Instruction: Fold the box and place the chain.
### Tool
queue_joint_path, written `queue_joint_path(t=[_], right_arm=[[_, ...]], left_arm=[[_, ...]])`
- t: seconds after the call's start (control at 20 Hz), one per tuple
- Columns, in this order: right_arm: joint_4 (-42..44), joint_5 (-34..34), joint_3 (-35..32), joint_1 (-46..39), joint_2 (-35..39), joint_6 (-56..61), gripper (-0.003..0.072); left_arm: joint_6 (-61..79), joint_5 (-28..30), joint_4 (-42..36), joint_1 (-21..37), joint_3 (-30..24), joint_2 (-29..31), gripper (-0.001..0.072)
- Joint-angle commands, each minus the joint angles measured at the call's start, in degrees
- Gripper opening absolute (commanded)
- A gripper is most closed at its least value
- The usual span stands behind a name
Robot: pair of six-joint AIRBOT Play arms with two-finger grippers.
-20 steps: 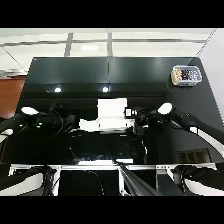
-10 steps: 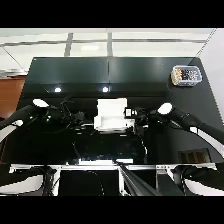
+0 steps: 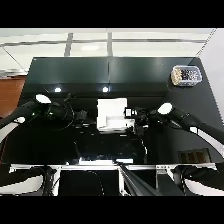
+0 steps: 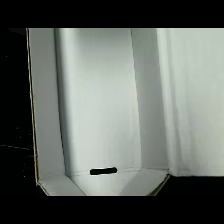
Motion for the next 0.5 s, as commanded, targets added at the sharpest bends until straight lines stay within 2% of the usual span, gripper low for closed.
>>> queue_joint_path(t=[0.0,0.3,0.4,0.45], right_arm=[[0.0,0.0,0.0,0.1,0.0,0.0,0.0225],[-0.1,0.0,0.0,0.1,0.0,0.0,0.0225],[-0.1,0.0,0.0,0.1,0.0,0.0,0.0225],[-0.1,0.0,0.0,0.1,0.0,0.0,0.0225]], left_arm=[[-1.2,-1.9,-0.2,-0.5,2.1,0.0,0.064],[-3.8,-1.6,0.0,-5.6,3.1,0.0,0.0604],[-6.3,-1.3,1.8,-7.1,4.6,0.0,0.0458],[-8.5,-1.0,3.7,-7.8,5.6,0.0,0.0459]])
